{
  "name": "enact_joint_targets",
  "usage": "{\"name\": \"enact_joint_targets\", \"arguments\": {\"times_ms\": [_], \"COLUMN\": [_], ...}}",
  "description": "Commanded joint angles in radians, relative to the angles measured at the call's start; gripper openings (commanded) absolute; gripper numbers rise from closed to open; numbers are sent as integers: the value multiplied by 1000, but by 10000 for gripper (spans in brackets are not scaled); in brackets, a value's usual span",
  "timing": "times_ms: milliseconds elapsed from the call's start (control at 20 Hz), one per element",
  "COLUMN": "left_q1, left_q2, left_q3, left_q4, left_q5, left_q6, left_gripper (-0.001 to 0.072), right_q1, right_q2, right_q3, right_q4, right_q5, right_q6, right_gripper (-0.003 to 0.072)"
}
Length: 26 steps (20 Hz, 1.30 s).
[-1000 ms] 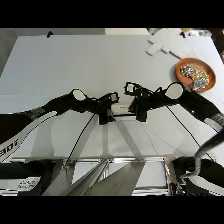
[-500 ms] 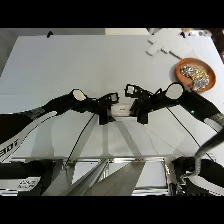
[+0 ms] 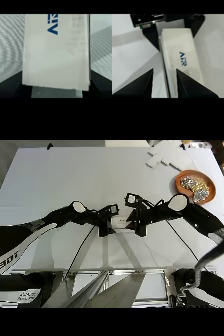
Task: Fold the box and place the chain.
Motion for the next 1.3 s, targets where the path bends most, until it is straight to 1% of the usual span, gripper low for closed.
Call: {"name": "enact_joint_targets", "arguments": {"times_ms": [0,150,200,300,450,600,700,1100,1250], "left_q1": [0,0,0,0,0,0,0,0,0], "left_q2": [0,0,0,0,0,0,0,0,0], "left_q3": [1,1,1,1,1,1,1,1,1], "left_q4": [1,1,1,1,0,1,1,1,1], "left_q5": [1,1,1,1,0,0,1,0,0], "left_q6": [2,2,2,2,2,2,2,2,2], "left_gripper": [12,12,12,12,12,12,12,12,12], "right_q1": [-38,-103,-117,-130,-130,-130,-130,-129,-129], "right_q2": [19,18,15,1,-65,-126,-132,-132,-132], "right_q3": [0,0,-1,-23,-82,-111,-119,-133,-163], "right_q4": [90,153,168,220,294,362,360,275,256], "right_q5": [5,26,35,25,-2,41,39,38,3], "right_q6": [-17,-17,-17,-22,-82,-125,-127,-118,-118], "right_gripper": [325,318,271,15,11,11,11,11,11]}}
